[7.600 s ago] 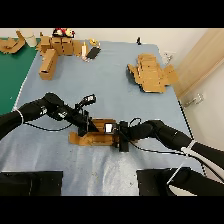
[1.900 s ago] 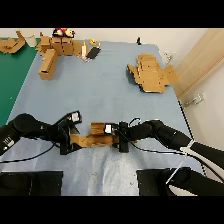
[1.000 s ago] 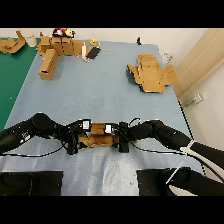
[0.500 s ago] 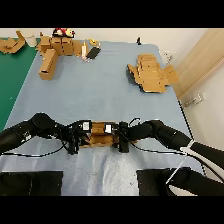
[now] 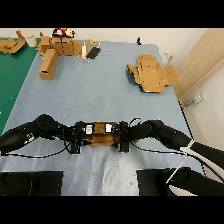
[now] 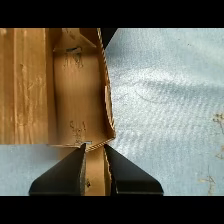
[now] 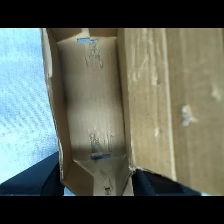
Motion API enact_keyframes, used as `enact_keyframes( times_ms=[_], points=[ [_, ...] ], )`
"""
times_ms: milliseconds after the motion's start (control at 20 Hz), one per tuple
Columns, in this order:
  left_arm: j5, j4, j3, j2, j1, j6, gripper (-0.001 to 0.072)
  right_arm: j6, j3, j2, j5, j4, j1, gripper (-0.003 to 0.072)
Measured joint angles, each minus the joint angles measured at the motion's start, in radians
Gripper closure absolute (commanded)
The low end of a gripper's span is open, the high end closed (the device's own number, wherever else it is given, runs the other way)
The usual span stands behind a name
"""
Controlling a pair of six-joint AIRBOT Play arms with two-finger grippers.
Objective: Fold the box.
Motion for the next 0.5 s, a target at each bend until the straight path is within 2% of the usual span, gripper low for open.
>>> enact_keyframes(
  times_ms=[500],
  points=[
    [0.024,0.047,0.0,0.0,-0.004,-0.005,0.0537,0.0,0.0,0.0,-0.002,0.008,0.001,0.019]
  ],
)
